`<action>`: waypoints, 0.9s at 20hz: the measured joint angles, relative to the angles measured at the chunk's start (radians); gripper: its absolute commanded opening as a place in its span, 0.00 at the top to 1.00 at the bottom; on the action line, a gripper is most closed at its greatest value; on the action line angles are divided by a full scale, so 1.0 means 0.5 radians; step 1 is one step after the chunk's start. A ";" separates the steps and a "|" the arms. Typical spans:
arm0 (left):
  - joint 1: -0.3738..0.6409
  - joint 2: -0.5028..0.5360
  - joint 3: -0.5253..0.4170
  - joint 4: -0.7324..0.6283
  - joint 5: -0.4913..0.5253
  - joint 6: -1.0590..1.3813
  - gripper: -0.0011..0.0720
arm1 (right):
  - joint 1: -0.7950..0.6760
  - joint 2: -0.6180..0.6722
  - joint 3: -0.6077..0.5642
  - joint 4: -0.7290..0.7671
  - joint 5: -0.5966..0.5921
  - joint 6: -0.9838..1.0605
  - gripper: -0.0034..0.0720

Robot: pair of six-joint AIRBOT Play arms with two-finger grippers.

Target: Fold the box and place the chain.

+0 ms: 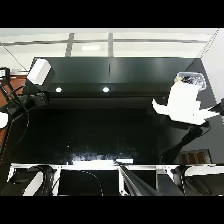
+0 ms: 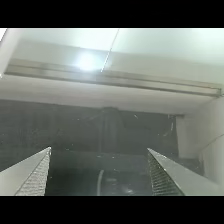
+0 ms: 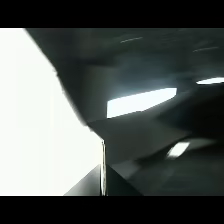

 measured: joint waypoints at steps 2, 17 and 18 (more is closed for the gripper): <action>0.000 0.000 0.000 -0.038 0.002 0.001 0.02 | 0.024 0.148 -0.137 0.145 0.051 -0.014 0.94; -0.529 -0.168 0.000 -0.309 -0.391 0.001 0.02 | 1.020 1.621 -2.045 1.408 -0.692 -0.421 0.94; -0.543 -0.204 0.000 -0.330 -0.395 0.002 0.02 | 1.076 1.643 -2.082 1.436 -0.739 -0.423 0.94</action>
